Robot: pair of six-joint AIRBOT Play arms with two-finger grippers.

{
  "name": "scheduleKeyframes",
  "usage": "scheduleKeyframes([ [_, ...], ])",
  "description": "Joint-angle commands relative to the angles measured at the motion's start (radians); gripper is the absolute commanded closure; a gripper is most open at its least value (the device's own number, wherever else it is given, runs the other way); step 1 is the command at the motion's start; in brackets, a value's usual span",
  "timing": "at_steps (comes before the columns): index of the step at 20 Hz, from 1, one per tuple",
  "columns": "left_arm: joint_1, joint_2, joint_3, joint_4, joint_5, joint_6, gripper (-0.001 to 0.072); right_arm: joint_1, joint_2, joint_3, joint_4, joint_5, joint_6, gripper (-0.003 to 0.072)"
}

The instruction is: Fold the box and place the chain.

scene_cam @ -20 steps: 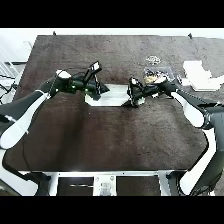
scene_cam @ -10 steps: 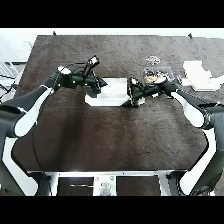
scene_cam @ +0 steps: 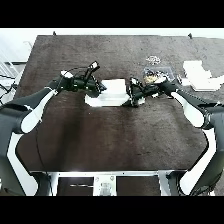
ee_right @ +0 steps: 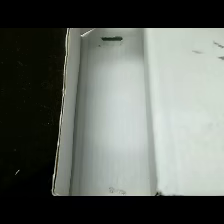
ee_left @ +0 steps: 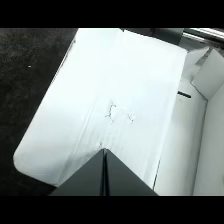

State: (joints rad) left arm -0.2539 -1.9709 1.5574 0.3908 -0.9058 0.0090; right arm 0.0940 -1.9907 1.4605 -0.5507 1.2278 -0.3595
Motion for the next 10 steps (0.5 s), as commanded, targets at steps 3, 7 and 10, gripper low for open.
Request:
scheduleKeyframes([
  [3, 0.002, 0.007, 0.017, 0.013, -0.013, -0.001, 0.0692, 0.0, 0.0, 0.0, 0.0, 0.0, -0.001, 0.0118],
  [7, 0.002, 0.088, 0.037, 0.138, -0.039, -0.003, 0.0692, 0.0, 0.0, 0.0, 0.0, 0.0, -0.001, 0.0118],
  [10, 0.002, 0.152, 0.038, 0.286, -0.112, -0.067, 0.0692, 0.0, 0.0, 0.0, 0.0, 0.0, -0.001, 0.0118],
])
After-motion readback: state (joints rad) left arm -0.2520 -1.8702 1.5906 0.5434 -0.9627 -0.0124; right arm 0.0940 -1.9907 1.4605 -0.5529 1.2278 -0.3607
